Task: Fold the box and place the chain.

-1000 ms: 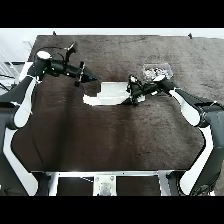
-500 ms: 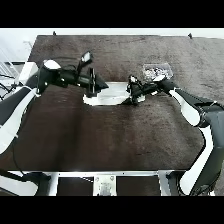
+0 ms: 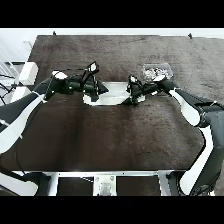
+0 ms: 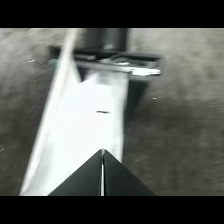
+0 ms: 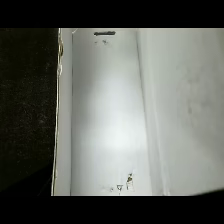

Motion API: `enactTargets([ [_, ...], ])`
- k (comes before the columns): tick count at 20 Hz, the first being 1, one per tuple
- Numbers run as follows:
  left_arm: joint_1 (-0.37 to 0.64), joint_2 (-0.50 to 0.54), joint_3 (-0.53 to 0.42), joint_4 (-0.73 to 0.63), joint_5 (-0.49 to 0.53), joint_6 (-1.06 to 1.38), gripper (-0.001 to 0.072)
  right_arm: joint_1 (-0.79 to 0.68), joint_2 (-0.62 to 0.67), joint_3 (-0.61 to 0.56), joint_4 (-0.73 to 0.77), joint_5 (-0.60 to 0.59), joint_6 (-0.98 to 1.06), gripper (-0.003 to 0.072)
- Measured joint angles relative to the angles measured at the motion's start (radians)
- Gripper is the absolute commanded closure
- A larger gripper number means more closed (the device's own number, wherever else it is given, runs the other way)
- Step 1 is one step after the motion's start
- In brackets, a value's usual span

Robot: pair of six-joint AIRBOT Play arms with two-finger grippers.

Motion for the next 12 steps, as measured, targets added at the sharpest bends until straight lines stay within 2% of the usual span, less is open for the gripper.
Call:
enactTargets([
  [8,0.006,-0.137,0.179,0.057,0.082,-0.068,0.0693,0.0,0.0,0.0,0.0,0.0,0.0,0.0193],
  [12,0.006,-0.188,0.229,0.089,0.12,-0.099,0.0693,0.0,0.0,0.0,0.0,0.0,0.0,0.0193],
])
